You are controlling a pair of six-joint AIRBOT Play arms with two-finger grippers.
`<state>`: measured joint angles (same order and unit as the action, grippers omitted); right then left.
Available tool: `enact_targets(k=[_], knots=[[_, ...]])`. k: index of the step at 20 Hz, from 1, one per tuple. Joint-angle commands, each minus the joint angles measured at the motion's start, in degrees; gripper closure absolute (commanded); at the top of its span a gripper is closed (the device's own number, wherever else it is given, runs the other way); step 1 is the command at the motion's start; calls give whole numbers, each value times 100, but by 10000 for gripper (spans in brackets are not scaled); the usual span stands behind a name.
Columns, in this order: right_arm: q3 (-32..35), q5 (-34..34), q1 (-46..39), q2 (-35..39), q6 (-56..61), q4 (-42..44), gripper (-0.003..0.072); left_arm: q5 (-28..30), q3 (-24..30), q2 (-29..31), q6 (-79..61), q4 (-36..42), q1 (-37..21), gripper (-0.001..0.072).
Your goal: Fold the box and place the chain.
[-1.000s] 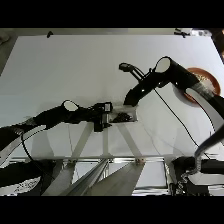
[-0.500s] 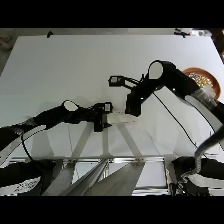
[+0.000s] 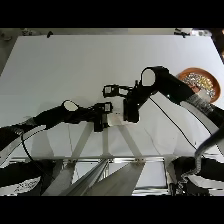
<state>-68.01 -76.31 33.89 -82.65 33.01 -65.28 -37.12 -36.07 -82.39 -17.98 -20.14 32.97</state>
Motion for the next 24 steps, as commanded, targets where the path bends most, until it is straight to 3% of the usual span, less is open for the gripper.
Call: enact_targets(k=[1,3,5,10,12,24], knots=[[162,315,57,4,50,-192,347,4,0,4,-2,-2,-2,557],[170,481,57,15,299,-463,349,2,0,4,-2,-2,-2,557],[170,549,57,63,319,-566,407,2,0,4,-2,-2,-2,557],[170,684,57,153,321,-568,420,2,0,4,-2,-2,-2,557],[170,693,57,199,321,-588,469,2,0,4,-2,-2,-2,557],[463,951,57,210,608,-566,469,2,0,4,-2,-2,-2,557]])
